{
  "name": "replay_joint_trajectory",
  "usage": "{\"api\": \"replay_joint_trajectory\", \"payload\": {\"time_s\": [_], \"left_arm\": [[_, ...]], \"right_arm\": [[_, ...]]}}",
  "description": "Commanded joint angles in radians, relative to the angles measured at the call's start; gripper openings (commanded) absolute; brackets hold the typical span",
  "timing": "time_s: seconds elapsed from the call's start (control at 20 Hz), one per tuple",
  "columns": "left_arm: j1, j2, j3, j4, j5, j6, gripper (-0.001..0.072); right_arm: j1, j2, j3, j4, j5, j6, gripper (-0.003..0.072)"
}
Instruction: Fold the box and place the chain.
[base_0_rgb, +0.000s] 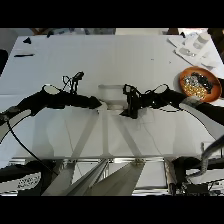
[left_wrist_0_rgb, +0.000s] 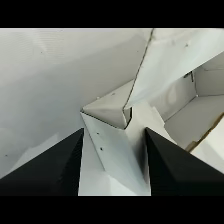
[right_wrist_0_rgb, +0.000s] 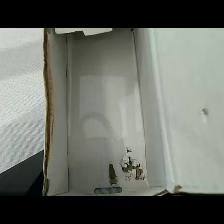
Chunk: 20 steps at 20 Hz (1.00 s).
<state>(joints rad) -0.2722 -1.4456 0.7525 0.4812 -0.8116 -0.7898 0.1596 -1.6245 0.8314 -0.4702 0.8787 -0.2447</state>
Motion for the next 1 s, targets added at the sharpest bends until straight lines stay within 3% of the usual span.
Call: {"api": "replay_joint_trajectory", "payload": {"time_s": [0.0, 0.25, 0.5, 0.65, 0.95], "left_arm": [[-0.001, 0.013, 0.027, 0.022, 0.002, -0.008, 0.0391], [-0.072, 0.015, 0.127, 0.359, -0.042, -0.322, 0.0392], [-0.175, 0.014, 0.195, 0.55, -0.036, -0.497, 0.039], [-0.212, 0.013, 0.201, 0.703, -0.031, -0.65, 0.0339], [-0.232, 0.012, 0.249, 0.756, -0.041, -0.846, 0.0332]], "right_arm": [[0.0, 0.001, 0.0, 0.0, 0.0, 0.0, 0.0397], [0.0, 0.001, 0.0, 0.0, 0.0, 0.0, 0.0397], [0.0, 0.001, 0.0, 0.0, 0.0, 0.0, 0.0397], [0.0, 0.001, 0.0, 0.0, 0.0, 0.0, 0.0397], [0.0, 0.001, 0.0, 0.0, 0.0, 0.0, 0.0397]]}}
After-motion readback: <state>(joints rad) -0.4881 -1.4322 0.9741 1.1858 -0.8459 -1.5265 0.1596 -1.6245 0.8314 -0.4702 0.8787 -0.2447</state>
